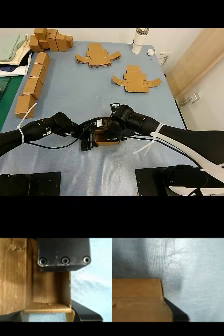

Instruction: Fold the box.

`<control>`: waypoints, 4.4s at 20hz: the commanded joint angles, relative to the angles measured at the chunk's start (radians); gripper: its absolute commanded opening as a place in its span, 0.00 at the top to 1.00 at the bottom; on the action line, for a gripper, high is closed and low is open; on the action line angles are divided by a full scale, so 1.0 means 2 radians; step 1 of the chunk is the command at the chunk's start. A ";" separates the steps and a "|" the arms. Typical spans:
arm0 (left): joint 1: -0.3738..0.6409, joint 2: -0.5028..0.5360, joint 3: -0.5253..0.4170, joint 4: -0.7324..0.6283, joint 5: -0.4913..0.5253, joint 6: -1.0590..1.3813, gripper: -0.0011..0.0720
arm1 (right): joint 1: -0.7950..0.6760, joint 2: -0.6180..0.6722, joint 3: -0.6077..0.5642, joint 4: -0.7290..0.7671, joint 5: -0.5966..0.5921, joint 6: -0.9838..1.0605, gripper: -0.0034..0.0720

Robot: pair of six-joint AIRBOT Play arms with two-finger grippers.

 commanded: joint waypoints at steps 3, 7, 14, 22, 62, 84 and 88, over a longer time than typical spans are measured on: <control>0.000 0.000 0.000 0.000 0.000 0.000 0.27 | 0.000 0.006 0.001 0.010 -0.002 -0.005 0.44; 0.000 0.000 0.000 0.000 0.000 0.000 0.27 | -0.006 0.026 0.009 0.015 -0.012 -0.006 0.44; 0.000 0.000 0.000 0.000 0.000 0.000 0.27 | -0.026 0.120 0.014 0.007 -0.069 -0.006 0.48; 0.000 0.000 0.000 0.000 0.000 0.000 0.27 | -0.272 0.057 -0.008 0.175 0.039 -0.266 0.95; 0.000 0.000 0.000 0.000 0.000 0.000 0.27 | -0.002 0.229 -0.179 0.156 0.289 -0.894 0.26; 0.000 0.000 0.000 0.000 0.000 0.000 0.27 | 0.078 0.243 -0.214 -0.030 0.321 -0.736 0.55; 0.000 0.000 0.000 0.000 0.000 0.000 0.27 | 0.078 0.252 -0.214 -0.030 0.316 -0.733 0.61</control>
